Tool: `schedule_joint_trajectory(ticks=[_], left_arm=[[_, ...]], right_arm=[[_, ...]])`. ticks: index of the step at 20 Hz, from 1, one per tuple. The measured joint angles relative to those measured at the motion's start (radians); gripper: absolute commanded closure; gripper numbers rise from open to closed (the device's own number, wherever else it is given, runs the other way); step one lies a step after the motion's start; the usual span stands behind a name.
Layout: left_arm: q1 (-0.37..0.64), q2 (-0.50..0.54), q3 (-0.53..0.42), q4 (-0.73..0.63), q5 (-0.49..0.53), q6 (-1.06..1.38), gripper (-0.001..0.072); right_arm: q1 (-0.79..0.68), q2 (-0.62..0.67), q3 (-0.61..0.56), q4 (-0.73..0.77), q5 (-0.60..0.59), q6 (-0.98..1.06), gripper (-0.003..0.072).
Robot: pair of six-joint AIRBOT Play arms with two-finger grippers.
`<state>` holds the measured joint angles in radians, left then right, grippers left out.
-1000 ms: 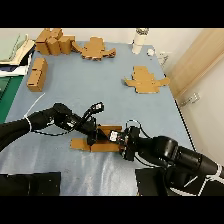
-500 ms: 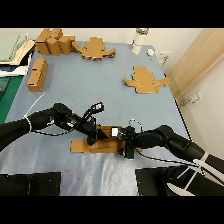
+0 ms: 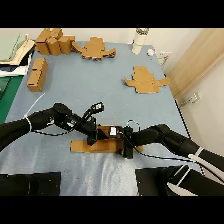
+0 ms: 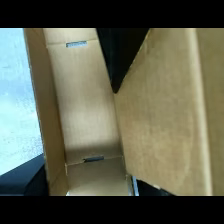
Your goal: Fold the box.
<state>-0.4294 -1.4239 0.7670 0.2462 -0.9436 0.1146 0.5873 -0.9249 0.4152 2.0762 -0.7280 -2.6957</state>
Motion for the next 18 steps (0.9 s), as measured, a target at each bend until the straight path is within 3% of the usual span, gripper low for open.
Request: schedule_joint_trajectory(ticks=[18], left_arm=[[0.0,0.0,0.0,0.0,0.0,0.0,0.0694]], right_arm=[[-0.001,-0.004,0.002,-0.042,-0.021,0.008,-0.0009]])
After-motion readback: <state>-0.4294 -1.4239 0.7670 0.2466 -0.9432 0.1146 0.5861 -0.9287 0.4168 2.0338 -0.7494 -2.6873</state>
